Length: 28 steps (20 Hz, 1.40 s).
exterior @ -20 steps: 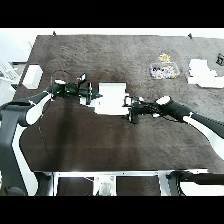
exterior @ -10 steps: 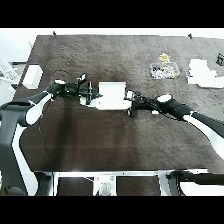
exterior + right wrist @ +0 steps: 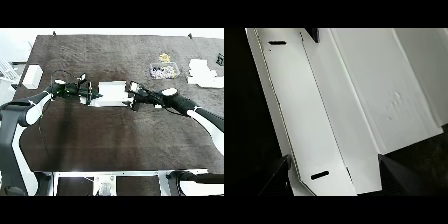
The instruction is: Fold the box and place the chain.
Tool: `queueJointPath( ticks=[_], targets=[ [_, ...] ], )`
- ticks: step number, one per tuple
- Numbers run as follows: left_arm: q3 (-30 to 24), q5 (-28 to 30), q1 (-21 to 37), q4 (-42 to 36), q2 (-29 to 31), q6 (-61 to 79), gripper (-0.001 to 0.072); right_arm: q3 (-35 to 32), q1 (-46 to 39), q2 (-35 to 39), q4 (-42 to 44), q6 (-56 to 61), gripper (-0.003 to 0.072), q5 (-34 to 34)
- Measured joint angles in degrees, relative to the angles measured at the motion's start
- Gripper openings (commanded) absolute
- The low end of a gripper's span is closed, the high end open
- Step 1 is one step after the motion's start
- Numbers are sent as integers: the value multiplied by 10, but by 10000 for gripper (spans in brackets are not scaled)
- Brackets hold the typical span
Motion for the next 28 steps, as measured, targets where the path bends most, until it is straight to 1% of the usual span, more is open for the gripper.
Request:
queueJointPath(
  ticks=[7,21,28],
  targets=[
    [0,-1,0,0,0,0,22,44,-30,-46,-6,-4,650,70],
    [0,0,0,0,0,-1,22,131,-66,-118,-47,-4,650,159],
    [0,0,0,0,0,-1,22,198,-76,-172,-66,10,650,227]
  ],
)
